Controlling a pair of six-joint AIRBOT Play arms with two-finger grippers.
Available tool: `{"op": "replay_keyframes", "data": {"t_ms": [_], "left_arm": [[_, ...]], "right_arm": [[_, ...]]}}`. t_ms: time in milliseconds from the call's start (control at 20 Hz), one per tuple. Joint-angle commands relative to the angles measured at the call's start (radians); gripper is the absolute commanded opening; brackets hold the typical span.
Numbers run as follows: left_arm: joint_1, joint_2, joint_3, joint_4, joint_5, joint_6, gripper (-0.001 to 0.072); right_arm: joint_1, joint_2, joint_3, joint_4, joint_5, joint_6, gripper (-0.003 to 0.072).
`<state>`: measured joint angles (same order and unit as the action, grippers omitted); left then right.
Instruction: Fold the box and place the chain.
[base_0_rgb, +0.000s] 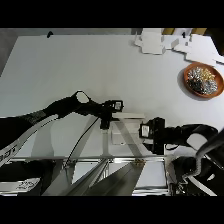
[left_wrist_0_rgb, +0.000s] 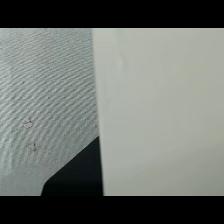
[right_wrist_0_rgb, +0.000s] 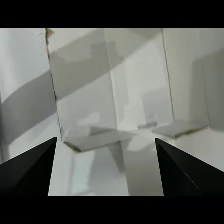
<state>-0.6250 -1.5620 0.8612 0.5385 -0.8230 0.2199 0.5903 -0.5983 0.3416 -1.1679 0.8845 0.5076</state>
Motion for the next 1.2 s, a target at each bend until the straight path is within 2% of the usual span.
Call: {"op": "replay_keyframes", "data": {"t_ms": [0,200,550,850,1150], "left_arm": [[0.000,0.001,-0.001,0.000,-0.001,0.000,0.0010],[0.000,0.001,-0.001,0.000,0.000,0.000,0.0010],[0.000,0.001,-0.001,0.000,0.000,0.000,0.0010],[0.000,0.001,-0.001,0.000,0.000,0.000,0.0010],[0.000,0.001,-0.001,0.000,0.000,0.000,0.0010]], "right_arm": [[0.154,0.095,-0.132,-0.082,-0.232,-0.059,0.0686],[0.220,0.101,-0.196,-0.119,-0.254,-0.060,0.0686],[0.212,0.075,-0.201,-0.119,-0.322,-0.059,0.0685],[0.124,0.047,-0.197,-0.117,-0.369,-0.060,0.0685],[-0.015,0.045,-0.128,-0.046,-0.292,-0.067,0.0685]]}}
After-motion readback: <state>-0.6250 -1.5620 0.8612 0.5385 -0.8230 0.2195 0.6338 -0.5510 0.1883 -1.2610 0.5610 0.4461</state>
